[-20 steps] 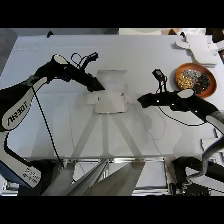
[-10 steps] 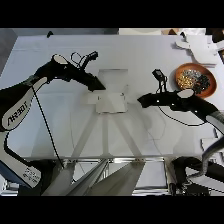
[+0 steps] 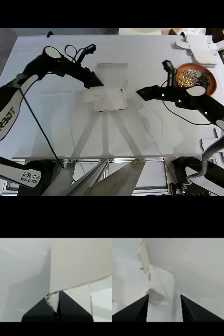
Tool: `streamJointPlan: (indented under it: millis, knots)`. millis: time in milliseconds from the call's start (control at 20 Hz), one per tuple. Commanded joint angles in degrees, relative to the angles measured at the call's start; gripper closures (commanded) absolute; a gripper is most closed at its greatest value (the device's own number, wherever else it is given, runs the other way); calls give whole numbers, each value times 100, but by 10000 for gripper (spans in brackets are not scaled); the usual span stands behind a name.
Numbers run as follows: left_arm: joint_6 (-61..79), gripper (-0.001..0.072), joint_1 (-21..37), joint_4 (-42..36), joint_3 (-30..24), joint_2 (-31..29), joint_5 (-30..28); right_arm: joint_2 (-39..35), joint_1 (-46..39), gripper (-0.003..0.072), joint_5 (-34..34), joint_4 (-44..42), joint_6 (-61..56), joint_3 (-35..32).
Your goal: Fold the box and place the chain.
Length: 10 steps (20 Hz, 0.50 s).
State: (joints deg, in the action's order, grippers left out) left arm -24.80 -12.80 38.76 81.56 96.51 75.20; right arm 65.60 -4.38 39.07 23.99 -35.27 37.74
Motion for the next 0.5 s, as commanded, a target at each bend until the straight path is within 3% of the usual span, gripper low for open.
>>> streamJointPlan:
  millis: [0,200,350,450]
  knots:
    - [-87,708,9,763,-87,-922,-2,-573,-509,249,103,61,-94,15]
    - [721,708,9,382,-1117,-1784,-487,-872,-1235,249,496,376,-293,15]
    - [1401,706,0,-85,-2085,-1810,-1139,-881,-1567,250,800,807,-560,15]
    - [2046,703,-13,-138,-2389,-1635,-1419,-881,-1611,250,848,1106,-675,15]
